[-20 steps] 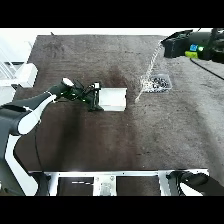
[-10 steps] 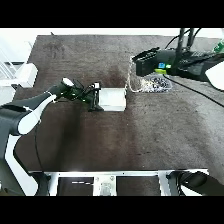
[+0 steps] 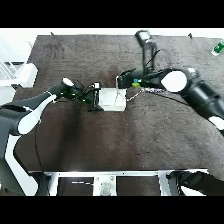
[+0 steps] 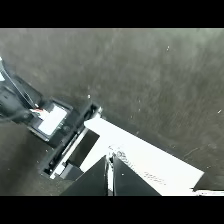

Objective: Fold the box and place the chain.

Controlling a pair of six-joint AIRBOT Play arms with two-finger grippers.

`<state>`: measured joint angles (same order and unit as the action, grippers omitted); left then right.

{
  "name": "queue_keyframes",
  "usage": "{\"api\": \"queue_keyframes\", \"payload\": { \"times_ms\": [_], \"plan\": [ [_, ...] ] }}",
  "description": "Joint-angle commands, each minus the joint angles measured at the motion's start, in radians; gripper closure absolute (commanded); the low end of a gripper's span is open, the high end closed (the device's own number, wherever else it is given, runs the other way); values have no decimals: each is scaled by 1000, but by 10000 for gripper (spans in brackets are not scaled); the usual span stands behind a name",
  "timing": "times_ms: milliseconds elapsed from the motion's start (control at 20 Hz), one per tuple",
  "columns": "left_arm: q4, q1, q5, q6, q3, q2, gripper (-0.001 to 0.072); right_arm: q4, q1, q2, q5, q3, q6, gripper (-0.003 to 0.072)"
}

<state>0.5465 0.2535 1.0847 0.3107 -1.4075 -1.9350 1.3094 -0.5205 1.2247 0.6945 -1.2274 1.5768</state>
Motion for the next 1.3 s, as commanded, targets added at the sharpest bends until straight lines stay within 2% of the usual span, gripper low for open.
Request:
{"api": "queue_keyframes", "payload": {
  "times_ms": [0, 200, 250, 350, 400, 550, 750, 950, 1250],
  "plan": [
    [0, -1, 0, 0, 0, 0, 183, -17, -24, 93, -56, 33, 0, 677],
    [0, -1, 0, 0, 0, 0, 183, -16, -32, 166, -64, 63, -18, 676],
    [0, -1, 0, 0, 0, 0, 183, -10, -30, 170, -63, 68, -19, 584],
    [0, -1, 0, 0, 0, 0, 183, 28, -30, 162, -62, 68, -19, 209],
    [0, -1, 0, 0, 0, 0, 183, 52, -28, 152, -55, 69, -18, 185],
    [0, -1, 0, 0, 0, 0, 182, 113, 16, 101, -14, 83, 0, 190],
    [0, -1, 0, 0, 0, 0, 183, 142, 193, 59, -33, 177, 69, 190],
    [0, -1, 0, 0, 0, 0, 182, 114, 357, 100, -281, 299, 232, 191],
    [0, -1, 0, 0, 0, 0, 183, -65, 367, 301, -399, 269, 233, 191]
  ]
}}
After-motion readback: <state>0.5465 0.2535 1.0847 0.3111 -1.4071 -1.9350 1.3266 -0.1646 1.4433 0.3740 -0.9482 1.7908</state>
